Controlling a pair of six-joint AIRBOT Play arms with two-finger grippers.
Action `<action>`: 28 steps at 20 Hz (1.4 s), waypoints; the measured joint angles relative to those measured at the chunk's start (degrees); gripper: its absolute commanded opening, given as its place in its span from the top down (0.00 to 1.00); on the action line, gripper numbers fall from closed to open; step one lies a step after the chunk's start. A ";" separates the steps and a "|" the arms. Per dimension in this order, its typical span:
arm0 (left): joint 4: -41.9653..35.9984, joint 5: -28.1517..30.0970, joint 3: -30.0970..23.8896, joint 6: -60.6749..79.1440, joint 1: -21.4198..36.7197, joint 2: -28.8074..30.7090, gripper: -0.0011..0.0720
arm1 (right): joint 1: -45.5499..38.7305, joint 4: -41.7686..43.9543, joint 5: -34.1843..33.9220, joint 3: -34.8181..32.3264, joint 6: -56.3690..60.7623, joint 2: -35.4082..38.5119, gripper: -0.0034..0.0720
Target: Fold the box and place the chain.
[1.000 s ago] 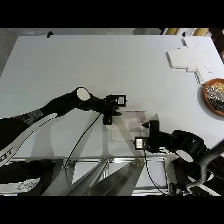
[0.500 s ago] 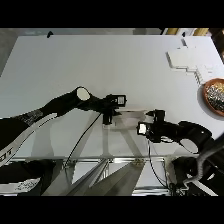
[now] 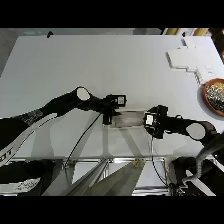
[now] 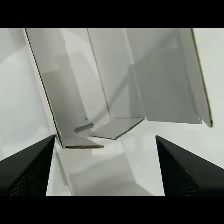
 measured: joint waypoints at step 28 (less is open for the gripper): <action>0.07 -0.09 -0.09 0.02 -0.04 -0.07 0.97 | -10.95 22.29 11.87 4.48 -27.85 -22.43 0.17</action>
